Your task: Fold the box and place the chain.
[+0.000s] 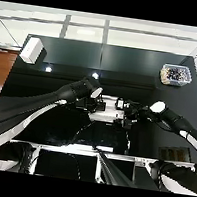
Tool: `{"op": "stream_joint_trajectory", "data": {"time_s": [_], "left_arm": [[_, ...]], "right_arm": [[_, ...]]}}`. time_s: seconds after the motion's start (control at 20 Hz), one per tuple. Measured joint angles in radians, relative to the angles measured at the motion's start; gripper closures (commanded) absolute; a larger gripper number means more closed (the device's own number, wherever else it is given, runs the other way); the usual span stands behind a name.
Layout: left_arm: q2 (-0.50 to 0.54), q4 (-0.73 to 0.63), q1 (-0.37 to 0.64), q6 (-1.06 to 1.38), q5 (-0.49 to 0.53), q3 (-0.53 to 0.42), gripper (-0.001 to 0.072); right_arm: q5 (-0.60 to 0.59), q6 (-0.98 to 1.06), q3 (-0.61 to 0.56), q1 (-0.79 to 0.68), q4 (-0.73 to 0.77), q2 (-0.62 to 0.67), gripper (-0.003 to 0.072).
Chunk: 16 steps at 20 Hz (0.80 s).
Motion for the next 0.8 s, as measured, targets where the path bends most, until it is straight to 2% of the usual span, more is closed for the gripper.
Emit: {"op": "stream_joint_trajectory", "data": {"time_s": [0.1,0.15,0.25,0.3,0.35,0.45,0.65,0.7,0.75,0.8], "left_arm": [[-0.002,0.004,0.000,0.000,0.000,0.004,0.0313],[-0.001,0.004,0.000,0.000,-0.004,0.008,0.0288],[-0.001,0.005,0.002,0.000,-0.004,0.016,0.0288],[-0.001,0.005,0.005,0.000,-0.004,0.019,0.0295],[-0.001,0.005,0.007,0.000,-0.005,0.020,0.0358],[-0.001,0.007,0.010,0.000,-0.005,0.023,0.0680],[-0.001,0.008,0.012,0.003,-0.008,0.025,0.0683],[-0.001,0.007,0.012,0.003,-0.008,0.025,0.0683],[-0.001,0.007,0.012,0.003,-0.007,0.025,0.0683],[-0.001,0.006,0.012,0.003,-0.007,0.025,0.0683]], "right_arm": [[0.000,0.000,0.000,0.000,0.000,0.000,0.0224],[0.000,0.000,0.000,0.000,0.000,0.000,0.0225],[0.000,0.000,0.000,0.000,0.001,0.000,0.0225],[-0.001,0.000,0.000,0.000,0.001,0.000,0.0225],[-0.001,0.000,0.000,0.000,0.002,0.000,0.0225],[-0.001,0.000,0.000,0.000,0.002,0.000,0.0224],[-0.001,0.001,0.000,0.000,0.002,0.000,0.0225],[-0.001,0.001,0.000,0.000,0.002,0.000,0.0175],[-0.001,0.003,0.000,0.000,0.002,0.000,0.0008],[-0.005,0.016,0.000,0.000,0.002,0.000,-0.0006]]}}
